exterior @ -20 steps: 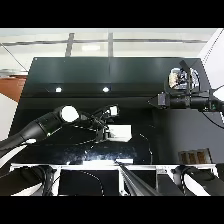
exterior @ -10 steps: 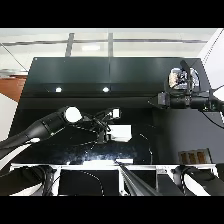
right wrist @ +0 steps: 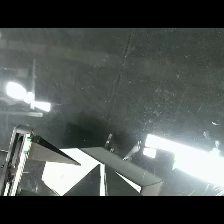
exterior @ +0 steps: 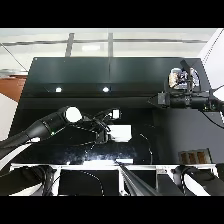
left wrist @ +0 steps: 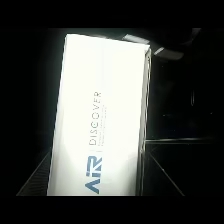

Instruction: Fold the box and place the chain.

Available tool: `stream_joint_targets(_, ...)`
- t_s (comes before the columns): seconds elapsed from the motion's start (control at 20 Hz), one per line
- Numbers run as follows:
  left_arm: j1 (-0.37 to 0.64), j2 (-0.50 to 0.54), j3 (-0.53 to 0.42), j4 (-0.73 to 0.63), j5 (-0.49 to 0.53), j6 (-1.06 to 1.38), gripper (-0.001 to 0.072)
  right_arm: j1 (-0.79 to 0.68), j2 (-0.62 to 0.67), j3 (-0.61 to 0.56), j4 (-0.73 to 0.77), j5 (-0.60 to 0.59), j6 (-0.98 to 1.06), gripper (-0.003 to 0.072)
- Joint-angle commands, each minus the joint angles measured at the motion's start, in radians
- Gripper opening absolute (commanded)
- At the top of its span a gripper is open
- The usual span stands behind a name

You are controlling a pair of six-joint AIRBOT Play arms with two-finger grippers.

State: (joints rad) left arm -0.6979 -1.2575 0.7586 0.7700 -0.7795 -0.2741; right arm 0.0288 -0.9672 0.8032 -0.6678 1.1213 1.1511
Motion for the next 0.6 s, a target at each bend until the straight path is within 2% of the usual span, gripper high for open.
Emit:
stream_joint_targets(0.0,-0.001,-0.009,0.001,0.022,0.021,0.000,0.0717,0.000,0.000,0.000,0.001,-0.005,0.000,0.0035)
stream_joint_targets(0.25,-0.008,-0.061,0.000,0.029,0.032,0.000,0.0717,-0.001,0.001,0.000,0.000,-0.007,0.000,0.0035)
stream_joint_targets(0.5,-0.076,-0.078,-0.001,0.093,0.133,0.000,0.0710,-0.001,0.001,0.001,0.000,-0.012,0.000,0.0034)
stream_joint_targets(0.55,-0.082,-0.078,-0.001,0.113,0.132,-0.009,0.0659,-0.003,0.001,0.000,0.001,-0.019,0.000,0.0035)
